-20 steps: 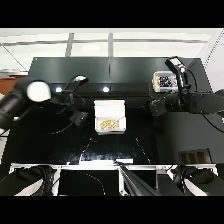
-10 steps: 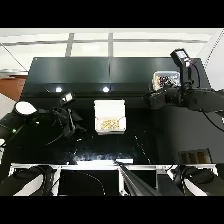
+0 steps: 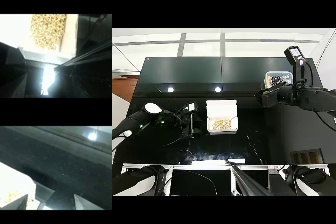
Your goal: Fold the box and place the chain.
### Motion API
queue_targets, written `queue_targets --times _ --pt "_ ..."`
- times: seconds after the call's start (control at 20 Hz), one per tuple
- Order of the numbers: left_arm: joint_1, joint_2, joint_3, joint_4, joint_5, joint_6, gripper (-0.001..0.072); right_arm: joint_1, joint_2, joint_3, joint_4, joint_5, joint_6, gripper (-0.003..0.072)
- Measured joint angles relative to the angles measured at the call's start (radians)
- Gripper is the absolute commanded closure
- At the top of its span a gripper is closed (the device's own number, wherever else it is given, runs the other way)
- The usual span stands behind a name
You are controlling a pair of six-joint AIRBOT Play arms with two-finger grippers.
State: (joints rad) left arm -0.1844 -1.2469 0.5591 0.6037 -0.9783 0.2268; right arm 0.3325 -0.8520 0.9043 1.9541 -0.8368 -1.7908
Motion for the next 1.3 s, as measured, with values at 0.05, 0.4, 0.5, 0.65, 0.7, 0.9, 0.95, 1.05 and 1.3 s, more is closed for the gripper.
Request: queue_targets --times 0.05,0.4,0.5,0.65,0.7,0.9,0.95,1.05,1.3 --pt "-0.002 -0.009 0.006 -0.002 0.0 0.011 0.0074 0.0 0.0 0.0 0.0 0.0 0.0 -0.0013" --pt "-0.027 -0.071 0.062 -0.017 0.0 0.055 0.0073 0.0 0.0 0.0 0.0 -0.001 0.0 -0.0013" --pt "-0.036 -0.079 0.069 -0.02 -0.003 0.058 0.0072 0.0 0.0 0.0 0.0 -0.002 0.0 -0.0013" --pt "-0.046 -0.088 0.074 -0.021 -0.01 0.062 0.007 0.0 0.0 0.0 0.0 -0.003 0.0 -0.0013" --pt "-0.048 -0.09 0.076 -0.02 -0.012 0.062 0.007 0.0 0.0 0.0 0.0 -0.003 0.0 -0.0013" --pt "-0.054 -0.093 0.077 -0.019 -0.016 0.062 0.0012 0.0 0.0 0.0 0.0 -0.003 0.0 -0.0013" --pt "-0.055 -0.093 0.077 -0.019 -0.016 0.062 0.0012 0.0 0.0 0.0 0.0 -0.003 0.0 -0.0013" --pt "-0.056 -0.094 0.077 -0.019 -0.016 0.062 0.0011 0.0 0.0 0.0 0.0 -0.003 0.0 -0.0013" --pt "-0.056 -0.094 0.077 -0.029 0.002 0.056 0.0009 0.0 0.0 0.0 0.0 -0.003 0.0 -0.0013"
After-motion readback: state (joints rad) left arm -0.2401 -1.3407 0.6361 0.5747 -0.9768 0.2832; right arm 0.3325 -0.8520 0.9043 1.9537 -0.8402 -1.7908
